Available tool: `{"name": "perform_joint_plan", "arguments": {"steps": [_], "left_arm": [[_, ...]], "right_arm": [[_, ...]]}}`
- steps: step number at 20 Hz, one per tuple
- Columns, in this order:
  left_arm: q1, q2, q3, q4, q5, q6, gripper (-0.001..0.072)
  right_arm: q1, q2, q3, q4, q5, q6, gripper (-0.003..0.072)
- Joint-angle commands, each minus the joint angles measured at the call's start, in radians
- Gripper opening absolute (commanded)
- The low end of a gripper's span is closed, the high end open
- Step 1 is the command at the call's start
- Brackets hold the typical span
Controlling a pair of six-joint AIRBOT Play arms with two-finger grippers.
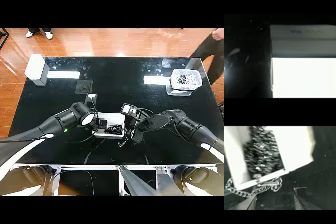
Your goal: Fold the box and place the chain.
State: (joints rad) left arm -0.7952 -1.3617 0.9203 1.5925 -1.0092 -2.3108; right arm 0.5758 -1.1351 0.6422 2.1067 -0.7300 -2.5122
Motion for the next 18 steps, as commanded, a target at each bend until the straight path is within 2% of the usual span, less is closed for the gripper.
{"name": "perform_joint_plan", "arguments": {"steps": [1, 3, 4, 9, 14, 18], "left_arm": [[0.000, 0.001, 0.036, 0.050, -0.039, -0.008, 0.0019], [0.000, 0.000, 0.041, 0.049, -0.033, -0.010, 0.0019], [0.000, -0.005, 0.041, 0.045, -0.033, -0.011, 0.0020], [-0.002, -0.035, 0.041, 0.003, -0.014, -0.010, 0.0020], [-0.001, -0.035, 0.041, 0.003, -0.017, -0.008, 0.0020], [-0.001, -0.035, 0.041, 0.004, -0.016, -0.008, 0.0020]], "right_arm": [[0.015, -0.011, -0.003, -0.013, 0.036, -0.036, 0.0512], [0.015, -0.012, -0.003, -0.009, 0.037, -0.043, 0.0501], [0.015, -0.012, -0.002, -0.009, 0.037, -0.043, 0.0469], [0.015, -0.014, -0.003, -0.008, 0.084, -0.051, 0.0469], [0.040, -0.019, -0.002, 0.076, 0.191, -0.156, 0.0469], [0.049, -0.036, -0.002, 0.080, 0.145, -0.156, 0.0466]]}}
